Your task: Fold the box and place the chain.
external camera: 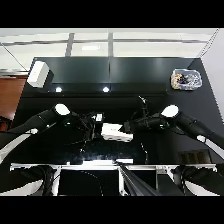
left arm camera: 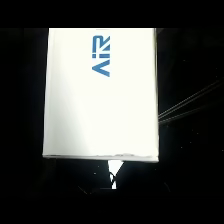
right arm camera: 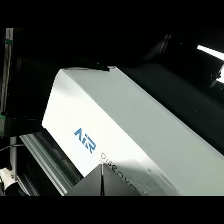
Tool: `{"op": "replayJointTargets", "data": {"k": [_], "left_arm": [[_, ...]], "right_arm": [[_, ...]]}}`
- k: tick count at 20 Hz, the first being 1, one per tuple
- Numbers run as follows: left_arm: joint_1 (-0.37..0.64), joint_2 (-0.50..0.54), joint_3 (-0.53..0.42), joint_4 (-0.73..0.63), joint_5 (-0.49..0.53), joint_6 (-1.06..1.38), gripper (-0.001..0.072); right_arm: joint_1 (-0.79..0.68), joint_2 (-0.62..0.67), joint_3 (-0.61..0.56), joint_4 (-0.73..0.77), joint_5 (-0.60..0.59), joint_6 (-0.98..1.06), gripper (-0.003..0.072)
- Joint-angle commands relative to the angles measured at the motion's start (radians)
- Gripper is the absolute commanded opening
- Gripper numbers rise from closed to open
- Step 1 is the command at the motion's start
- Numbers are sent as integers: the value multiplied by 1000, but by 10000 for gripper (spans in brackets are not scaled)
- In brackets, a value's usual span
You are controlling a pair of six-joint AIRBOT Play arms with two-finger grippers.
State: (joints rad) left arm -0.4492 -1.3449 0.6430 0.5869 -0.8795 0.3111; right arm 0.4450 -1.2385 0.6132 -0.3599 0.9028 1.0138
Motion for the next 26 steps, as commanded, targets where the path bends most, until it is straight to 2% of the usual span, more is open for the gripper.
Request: {"op": "replayJointTargets", "data": {"k": [1, 9, 13, 16, 17, 19, 21, 24, 26], "left_arm": [[0, 0, 1, 0, 0, 0, 366], [0, 0, 1, 0, -1, -1, 367], [0, 0, 1, 0, -16, -3, 367], [6, 0, 1, 0, -13, -8, 373], [11, 0, 1, 0, -14, -27, 445], [19, 17, 1, 6, -15, -81, 709], [26, 60, 1, 71, -21, -162, 713], [42, 167, 1, 257, -41, -322, 713], [41, 245, 2, 251, -55, -373, 713]], "right_arm": [[1, -11, -1, -43, -31, 10, 5], [12, -7, 2, -46, -22, 12, 5], [-1, 80, 105, -46, 115, -29, 6], [-85, 198, 203, -158, 227, 21, 6], [-134, 240, 232, -224, 257, 63, 6], [-239, 317, 265, -321, 302, 129, 6], [-357, 391, 272, -359, 349, 146, 6], [-512, 447, 272, -402, 414, 146, 7], [-605, 453, 272, -469, 432, 146, 7]]}}
